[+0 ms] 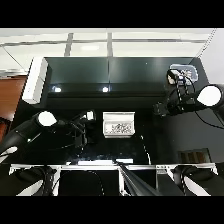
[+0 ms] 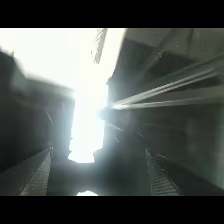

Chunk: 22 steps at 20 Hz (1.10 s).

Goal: Fold the box and place the chain.

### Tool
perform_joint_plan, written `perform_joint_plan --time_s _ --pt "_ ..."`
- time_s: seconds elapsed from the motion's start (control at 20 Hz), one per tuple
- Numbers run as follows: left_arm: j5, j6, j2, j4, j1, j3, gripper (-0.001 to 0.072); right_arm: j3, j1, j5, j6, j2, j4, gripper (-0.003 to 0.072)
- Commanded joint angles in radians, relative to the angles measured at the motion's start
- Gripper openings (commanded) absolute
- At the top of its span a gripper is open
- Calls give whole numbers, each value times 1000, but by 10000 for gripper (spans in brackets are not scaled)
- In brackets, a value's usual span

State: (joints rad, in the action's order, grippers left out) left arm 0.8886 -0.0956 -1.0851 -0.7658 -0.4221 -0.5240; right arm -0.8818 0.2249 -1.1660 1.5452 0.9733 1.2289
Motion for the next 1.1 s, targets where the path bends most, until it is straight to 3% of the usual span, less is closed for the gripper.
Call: perform_joint_plan --time_s 0.0,0.1,0.5,1.05 --pt "-71 356 -95 207 -10 -8 717 0 0 0 22 0 -2 324" --pt "-82 402 -141 280 -21 -23 717 0 0 0 22 0 -3 323" --pt "-110 374 -183 280 -23 -39 717 0 1 3 22 0 -44 323" --pt "-160 342 -229 263 -100 -92 693 1 1 39 21 0 -50 323"
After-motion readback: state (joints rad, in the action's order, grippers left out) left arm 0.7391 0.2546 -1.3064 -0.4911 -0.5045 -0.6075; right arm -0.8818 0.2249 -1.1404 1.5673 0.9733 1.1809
